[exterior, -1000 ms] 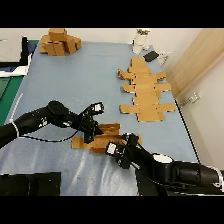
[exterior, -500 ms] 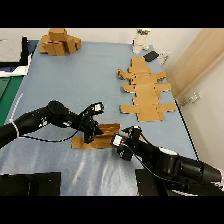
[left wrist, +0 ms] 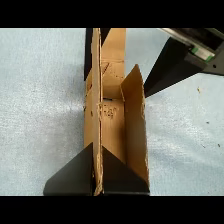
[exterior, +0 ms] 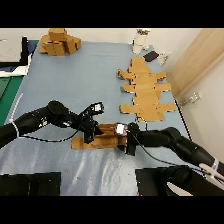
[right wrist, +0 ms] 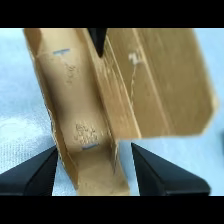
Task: Fold the box.
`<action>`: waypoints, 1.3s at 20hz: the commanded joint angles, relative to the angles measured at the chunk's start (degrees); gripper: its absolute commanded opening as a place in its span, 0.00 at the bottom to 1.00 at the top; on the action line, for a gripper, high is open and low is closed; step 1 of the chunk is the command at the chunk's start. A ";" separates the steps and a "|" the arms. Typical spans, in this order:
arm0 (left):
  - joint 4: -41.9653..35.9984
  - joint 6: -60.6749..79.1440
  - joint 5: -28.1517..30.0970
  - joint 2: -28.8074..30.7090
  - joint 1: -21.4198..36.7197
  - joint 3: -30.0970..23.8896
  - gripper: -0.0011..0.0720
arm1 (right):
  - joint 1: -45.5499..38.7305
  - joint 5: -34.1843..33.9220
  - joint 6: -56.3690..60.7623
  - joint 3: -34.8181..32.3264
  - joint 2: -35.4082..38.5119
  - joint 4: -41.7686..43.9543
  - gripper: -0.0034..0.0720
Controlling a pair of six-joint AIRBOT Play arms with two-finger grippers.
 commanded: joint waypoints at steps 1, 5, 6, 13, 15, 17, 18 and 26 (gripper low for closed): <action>0.00 0.02 0.02 0.02 -0.02 -0.02 0.03 | -5.86 -7.02 -15.63 4.26 -8.04 11.58 1.00; 0.00 0.02 0.00 0.02 -0.02 -0.02 0.03 | -5.97 -8.31 -15.61 5.66 -12.85 11.21 1.00; 0.00 0.02 0.02 0.02 0.00 -0.02 0.03 | -5.97 -8.41 -15.34 5.66 -13.03 10.47 1.00; 0.00 0.02 0.00 0.02 -0.02 -0.02 0.03 | -5.92 -8.76 -14.97 5.66 -12.87 9.25 0.99; 0.00 0.02 0.02 0.02 0.00 -0.02 0.03 | -5.92 -6.75 -14.99 5.66 -13.64 9.18 0.99; 0.00 0.00 -0.02 0.02 -0.02 -0.02 0.03 | -5.92 -6.73 -14.99 5.66 -14.56 9.25 0.99; 0.00 0.02 0.00 0.02 -0.02 -0.02 0.03 | -5.90 -6.75 -14.99 5.66 -14.78 9.25 0.99; 0.00 0.02 0.02 0.02 -0.02 -0.02 0.03 | -5.90 -6.80 -14.99 5.66 -16.55 9.73 0.97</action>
